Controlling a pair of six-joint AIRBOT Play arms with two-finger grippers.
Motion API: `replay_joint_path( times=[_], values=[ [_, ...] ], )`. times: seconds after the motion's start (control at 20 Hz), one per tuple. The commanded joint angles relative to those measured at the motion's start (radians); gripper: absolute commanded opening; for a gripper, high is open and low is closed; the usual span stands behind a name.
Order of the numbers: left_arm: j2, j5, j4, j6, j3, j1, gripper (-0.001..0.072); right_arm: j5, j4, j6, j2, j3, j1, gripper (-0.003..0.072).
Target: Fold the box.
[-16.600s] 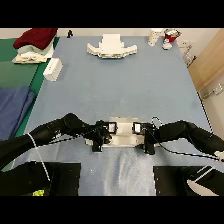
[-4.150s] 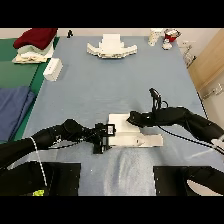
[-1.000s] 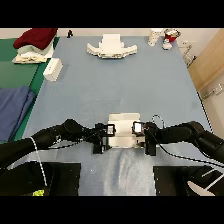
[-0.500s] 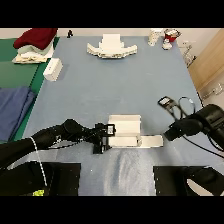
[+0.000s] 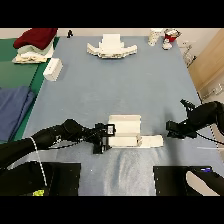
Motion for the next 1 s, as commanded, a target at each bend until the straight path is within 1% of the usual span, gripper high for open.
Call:
replay_joint_path(
  times=[0.0,0.1,0.25,0.45,0.55,0.75,0.9,0.95],
  values=[
    [0.001,0.0,0.0,0.0,0.001,0.0,0.052,-0.001,0.129,-0.024,-0.062,-0.006,-0.04,0.0006],
    [0.001,0.0,0.0,0.0,0.001,0.0,0.052,-0.002,0.133,-0.025,-0.062,-0.023,-0.04,0.0005],
    [0.001,0.0,0.0,0.0,0.001,0.0,0.052,0.01,0.148,-0.044,-0.062,-0.079,-0.04,0.0004],
    [0.001,0.0,0.0,0.0,0.001,0.0,0.052,-0.011,0.327,-0.163,-0.061,-0.103,-0.035,0.0004],
    [0.001,0.0,0.0,0.0,0.001,0.0,0.052,-0.013,0.376,-0.183,-0.061,-0.103,0.0,0.0004],
    [0.001,0.0,0.0,0.0,0.001,0.0,0.052,-0.013,0.387,-0.202,-0.058,-0.101,0.105,0.0004],
    [0.001,0.0,0.0,0.0,0.001,0.0,0.052,-0.014,0.387,-0.208,-0.011,-0.09,0.148,0.0004],
    [0.001,0.0,0.0,0.0,0.001,0.0,0.052,-0.019,0.387,-0.208,0.017,-0.083,0.155,0.0028]
  ],
)
